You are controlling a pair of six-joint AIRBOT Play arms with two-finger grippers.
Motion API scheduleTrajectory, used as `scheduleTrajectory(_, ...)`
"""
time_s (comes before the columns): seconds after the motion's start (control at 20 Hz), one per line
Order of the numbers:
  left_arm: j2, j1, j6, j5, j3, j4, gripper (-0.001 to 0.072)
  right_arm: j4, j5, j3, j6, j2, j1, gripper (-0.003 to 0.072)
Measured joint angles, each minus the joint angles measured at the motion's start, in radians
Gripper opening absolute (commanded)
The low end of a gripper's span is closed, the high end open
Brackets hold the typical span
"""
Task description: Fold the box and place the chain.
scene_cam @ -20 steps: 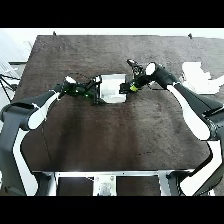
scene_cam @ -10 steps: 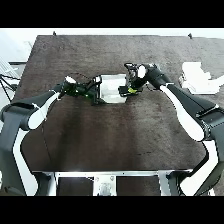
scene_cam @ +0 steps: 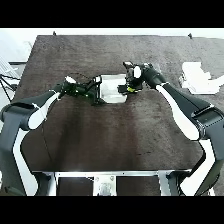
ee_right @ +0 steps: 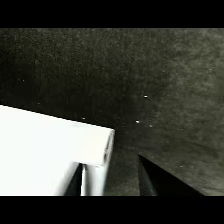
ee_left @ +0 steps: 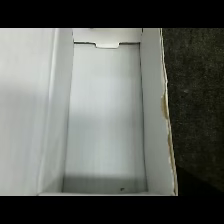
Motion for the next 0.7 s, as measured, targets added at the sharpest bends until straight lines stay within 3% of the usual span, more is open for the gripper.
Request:
scheduleTrajectory(0.55,0.000,0.000,0.000,-0.001,0.000,0.000,0.0350,-0.035,0.001,0.016,0.051,-0.031,0.029,0.0289)
scheduleTrajectory(0.6,0.000,0.000,0.000,-0.001,0.000,0.000,0.0350,-0.036,0.003,0.016,0.055,-0.032,0.032,0.0264)
scheduleTrajectory(0.65,0.000,0.000,0.000,-0.001,0.000,0.000,0.0350,-0.040,0.007,0.017,0.058,-0.033,0.035,0.0177)
scheduleTrajectory(0.7,0.000,0.000,0.001,-0.001,0.000,0.000,0.0350,-0.049,0.012,0.017,0.060,-0.033,0.037,0.0137)
